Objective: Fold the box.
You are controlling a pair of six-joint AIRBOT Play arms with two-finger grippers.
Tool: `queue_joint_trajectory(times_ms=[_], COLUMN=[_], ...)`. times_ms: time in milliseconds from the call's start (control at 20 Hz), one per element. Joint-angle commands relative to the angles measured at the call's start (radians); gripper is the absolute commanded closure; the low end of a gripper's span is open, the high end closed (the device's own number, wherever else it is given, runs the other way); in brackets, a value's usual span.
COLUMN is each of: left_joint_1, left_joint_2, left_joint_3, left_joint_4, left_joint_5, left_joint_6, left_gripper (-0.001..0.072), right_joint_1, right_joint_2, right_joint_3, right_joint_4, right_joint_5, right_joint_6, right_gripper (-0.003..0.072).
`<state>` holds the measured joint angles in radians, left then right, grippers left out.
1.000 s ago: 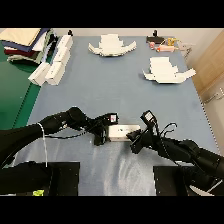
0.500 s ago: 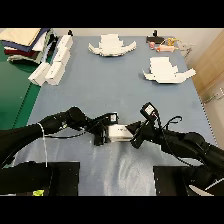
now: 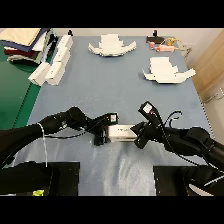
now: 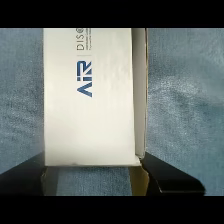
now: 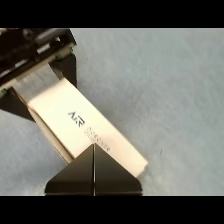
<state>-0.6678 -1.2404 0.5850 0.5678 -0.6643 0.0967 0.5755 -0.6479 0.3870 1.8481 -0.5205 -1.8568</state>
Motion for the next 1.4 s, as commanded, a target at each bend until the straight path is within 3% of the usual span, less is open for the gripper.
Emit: queue_joint_trajectory(times_ms=[0,250,400,500,700,800,900,1100,1350], left_joint_1=[0.000,0.000,0.000,0.000,0.018,0.058,0.131,0.375,0.724], left_joint_2=[0.000,0.000,0.000,0.000,0.023,0.067,0.115,0.186,0.204], left_joint_3=[0.000,0.000,0.000,0.001,0.019,0.031,0.048,0.069,0.069], left_joint_4=[0.000,0.000,-0.008,-0.008,0.006,0.070,0.185,0.400,0.414], left_joint_5=[0.000,0.000,0.002,0.002,-0.002,0.001,0.003,0.031,0.095], left_joint_6=[0.000,0.000,-0.003,-0.053,-0.205,-0.283,-0.431,-0.679,-0.727], left_gripper=[0.0187,0.0187,0.0187,0.0187,0.0187,0.0187,0.0187,0.0187,0.0187], right_joint_1=[-0.003,-0.003,-0.003,-0.003,-0.023,-0.061,-0.103,-0.134,-0.134], right_joint_2=[0.001,0.001,0.001,0.001,0.001,0.001,0.001,-0.036,-0.148], right_joint_3=[0.000,0.000,0.028,0.082,0.218,0.268,0.283,0.282,0.283], right_joint_4=[-0.079,-0.114,-0.209,-0.349,-0.756,-0.837,-0.832,-0.790,-0.717], right_joint_5=[-0.131,-0.135,-0.158,-0.210,-0.360,-0.435,-0.468,-0.495,-0.491], right_joint_6=[0.087,0.089,0.190,0.321,0.788,0.927,0.943,0.943,0.943], right_gripper=[0.0681,0.0682,0.0682,0.0682,0.0682,0.0682,0.0682,0.0682,0.0681])
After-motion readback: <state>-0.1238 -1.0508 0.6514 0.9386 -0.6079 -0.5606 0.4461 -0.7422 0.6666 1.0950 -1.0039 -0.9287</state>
